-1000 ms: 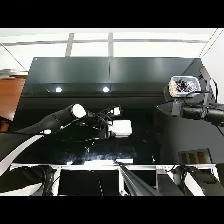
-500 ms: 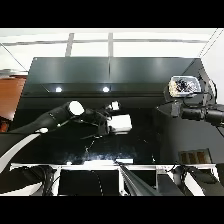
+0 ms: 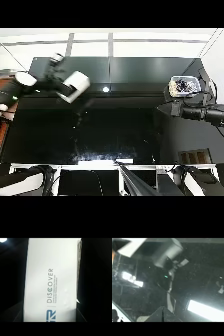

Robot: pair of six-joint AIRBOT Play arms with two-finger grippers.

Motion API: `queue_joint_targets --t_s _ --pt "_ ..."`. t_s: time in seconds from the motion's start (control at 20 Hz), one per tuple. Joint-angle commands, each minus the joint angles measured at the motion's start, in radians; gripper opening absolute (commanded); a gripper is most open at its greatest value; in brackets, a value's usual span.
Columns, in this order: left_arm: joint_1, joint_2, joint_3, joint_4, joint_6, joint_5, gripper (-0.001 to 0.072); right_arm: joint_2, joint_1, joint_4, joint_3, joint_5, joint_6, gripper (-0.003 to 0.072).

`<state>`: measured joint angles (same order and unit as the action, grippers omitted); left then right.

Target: Fold the box and place the chain.

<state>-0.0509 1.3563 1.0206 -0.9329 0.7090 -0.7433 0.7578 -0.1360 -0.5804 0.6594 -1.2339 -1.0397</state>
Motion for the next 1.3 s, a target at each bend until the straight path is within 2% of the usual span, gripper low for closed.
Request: queue_joint_targets --t_s 0.0,0.1,0.2,0.45,0.65,0.8,0.85,0.9,1.05,1.15,1.25 --pt "-0.287 0.098 0.132 -0.021 0.137 -0.019 0.029 -0.001 0.0 0.0 0.0 0.029 0.0 0.0024" --pt "-0.365 0.183 0.226 -0.029 0.137 -0.016 0.029 -0.001 0.0 0.0 0.0 0.05 0.0 0.0024" --pt "-0.395 0.281 0.336 -0.044 0.137 -0.018 0.0291 -0.001 0.0 0.001 0.0 0.058 0.0 0.0024" --pt "-0.377 0.491 0.555 -0.168 0.137 -0.05 0.0299 -0.001 0.0 0.003 0.0 0.072 0.0 0.0024" --pt "-0.377 0.574 0.64 -0.169 0.165 -0.037 0.0299 -0.001 0.0 0.003 0.0 0.085 -0.001 0.0024" --pt "-0.376 0.582 0.64 -0.164 0.208 0.007 0.0316 -0.001 0.0 0.003 0.0 0.095 -0.012 0.0024" --pt "-0.373 0.582 0.641 -0.171 0.208 0.005 0.0574 -0.001 0.0 0.003 0.0 0.096 -0.012 0.0024" --pt "-0.369 0.582 0.641 -0.175 0.212 0.003 0.0717 -0.001 0.0 0.003 0.0 0.097 -0.012 0.0024" --pt "-0.356 0.557 0.677 -0.204 0.217 -0.093 0.0717 -0.001 0.0 0.004 0.0 0.098 -0.013 0.0024" --pt "-0.354 0.523 0.753 -0.212 0.254 -0.202 0.0717 -0.001 0.0 0.003 0.0 0.118 -0.011 0.0024" --pt "-0.355 0.484 0.853 -0.22 0.35 -0.325 0.0717 -0.001 0.0 0.007 0.004 0.215 -0.011 0.0024"
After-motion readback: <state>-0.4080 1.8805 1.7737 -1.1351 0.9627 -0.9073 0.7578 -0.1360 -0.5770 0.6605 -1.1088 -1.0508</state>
